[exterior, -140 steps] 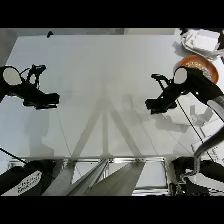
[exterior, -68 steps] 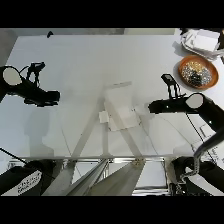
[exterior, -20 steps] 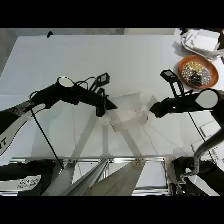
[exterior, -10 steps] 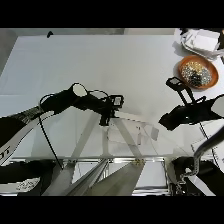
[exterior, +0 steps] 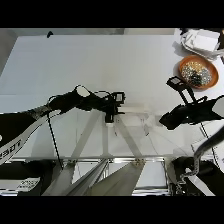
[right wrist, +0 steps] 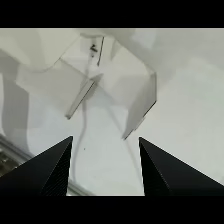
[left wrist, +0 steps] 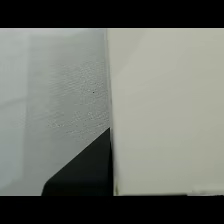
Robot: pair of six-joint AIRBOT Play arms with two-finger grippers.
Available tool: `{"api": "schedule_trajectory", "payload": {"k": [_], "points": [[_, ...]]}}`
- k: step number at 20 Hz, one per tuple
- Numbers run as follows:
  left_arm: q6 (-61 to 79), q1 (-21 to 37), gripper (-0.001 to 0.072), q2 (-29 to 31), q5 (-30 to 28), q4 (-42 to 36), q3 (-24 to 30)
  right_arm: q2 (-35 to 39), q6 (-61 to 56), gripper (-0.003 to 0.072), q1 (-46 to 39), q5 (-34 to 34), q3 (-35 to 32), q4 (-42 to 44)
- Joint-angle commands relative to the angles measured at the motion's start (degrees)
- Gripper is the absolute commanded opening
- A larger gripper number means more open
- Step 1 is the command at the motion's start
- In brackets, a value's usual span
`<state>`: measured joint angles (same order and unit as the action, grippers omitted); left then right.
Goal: Fold the box and place the chain.
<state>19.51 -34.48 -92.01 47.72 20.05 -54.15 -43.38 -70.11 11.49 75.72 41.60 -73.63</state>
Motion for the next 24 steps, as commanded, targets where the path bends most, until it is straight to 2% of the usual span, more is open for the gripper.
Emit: {"api": "schedule_trajectory", "payload": {"k": [1,8,14,17,21,24], "points": [[-0.2,1.4,0.0005,-1.5,-1.4,-2.7,0.0,0.0,0.0,0.0472,0.0,-0.2,0.0,-0.1],[-1.6,1.6,0.0004,-1.6,-2.1,-1.9,0.0,0.0,0.3,0.0472,0.0,-0.3,0.0,-0.1],[-8.1,1.6,0.0004,-1.6,-1.9,7.0,-1.7,0.0,1.2,0.0472,0.0,-2.3,0.0,-0.1],[-8.0,1.6,0.0004,-1.6,-1.6,7.0,-2.5,0.0,1.2,0.0472,0.0,-2.5,0.0,-0.1],[-5.5,1.6,0.0003,-1.6,3.4,7.0,-2.5,0.0,1.2,0.0472,0.0,-2.5,0.0,-0.1],[-4.5,1.7,0.0003,-1.6,4.5,7.0,-2.5,0.0,1.2,0.0472,0.0,-2.5,0.0,-0.1]]}}
